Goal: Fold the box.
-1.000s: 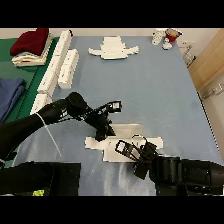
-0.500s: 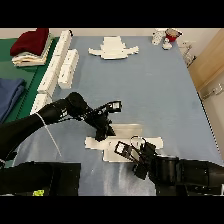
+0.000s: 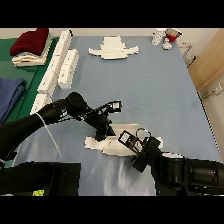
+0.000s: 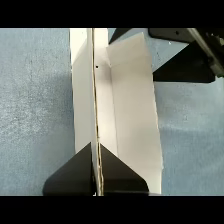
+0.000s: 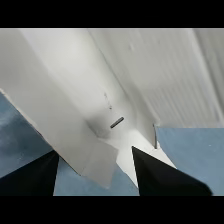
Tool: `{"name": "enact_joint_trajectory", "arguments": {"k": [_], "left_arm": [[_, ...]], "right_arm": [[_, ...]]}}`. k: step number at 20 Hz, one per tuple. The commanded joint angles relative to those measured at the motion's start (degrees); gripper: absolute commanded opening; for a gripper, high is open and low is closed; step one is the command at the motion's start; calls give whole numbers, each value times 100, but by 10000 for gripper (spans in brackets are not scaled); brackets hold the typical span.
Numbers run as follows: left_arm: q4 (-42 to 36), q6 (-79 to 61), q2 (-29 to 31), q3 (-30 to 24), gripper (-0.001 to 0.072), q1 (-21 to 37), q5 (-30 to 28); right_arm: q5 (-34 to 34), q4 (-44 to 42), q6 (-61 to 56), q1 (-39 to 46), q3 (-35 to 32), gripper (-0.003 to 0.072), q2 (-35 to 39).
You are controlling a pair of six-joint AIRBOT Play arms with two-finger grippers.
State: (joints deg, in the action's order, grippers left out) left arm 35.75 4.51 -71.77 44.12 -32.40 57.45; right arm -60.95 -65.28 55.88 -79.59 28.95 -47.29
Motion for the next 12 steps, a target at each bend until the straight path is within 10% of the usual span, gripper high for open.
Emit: {"name": "enact_joint_trajectory", "arguments": {"k": [1, 7, 12], "left_arm": [[2, 0, 2, 4, 12, -2, 0], [2, 0, 2, 7, 12, -2, 0], [2, 0, 2, 4, 12, -2, 0]], "right_arm": [[-380, 516, -535, 0, 26, 718, 240], [-278, 636, -42, 52, 24, 720, 345], [688, -868, 2531, 1366, -87, 720, 520]]}}
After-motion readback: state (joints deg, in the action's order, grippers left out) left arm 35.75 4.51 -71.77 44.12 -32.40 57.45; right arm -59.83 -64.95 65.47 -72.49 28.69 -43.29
